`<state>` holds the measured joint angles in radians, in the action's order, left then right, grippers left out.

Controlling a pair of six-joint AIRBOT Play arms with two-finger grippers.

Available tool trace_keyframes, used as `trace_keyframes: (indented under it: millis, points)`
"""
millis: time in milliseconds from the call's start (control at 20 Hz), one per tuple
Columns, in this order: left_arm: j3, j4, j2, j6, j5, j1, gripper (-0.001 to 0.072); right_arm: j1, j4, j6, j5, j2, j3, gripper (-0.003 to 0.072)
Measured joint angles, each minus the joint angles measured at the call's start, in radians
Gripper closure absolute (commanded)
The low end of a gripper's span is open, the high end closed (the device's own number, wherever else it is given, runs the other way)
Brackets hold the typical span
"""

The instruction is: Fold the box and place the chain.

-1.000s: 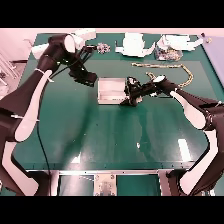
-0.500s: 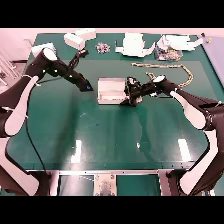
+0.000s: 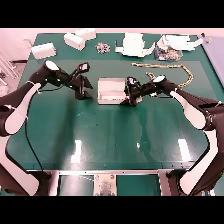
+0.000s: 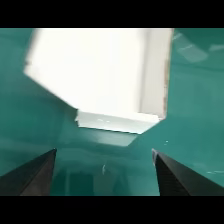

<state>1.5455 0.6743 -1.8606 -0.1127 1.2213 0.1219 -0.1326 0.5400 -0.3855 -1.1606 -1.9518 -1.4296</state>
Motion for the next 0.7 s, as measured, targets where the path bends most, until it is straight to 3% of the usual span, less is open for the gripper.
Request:
trace_keyframes:
  millis: [300, 700]
  points:
    - [-0.037, -0.217, -0.094, -0.254, 0.055, -0.069, -0.0011, 0.000, 0.000, 0.000, 0.000, 0.000, 0.000, 0.0099]
    - [-0.048, -0.280, -0.121, -0.319, 0.030, -0.042, -0.0011, 0.000, 0.000, 0.000, 0.000, 0.000, 0.000, 0.0099]
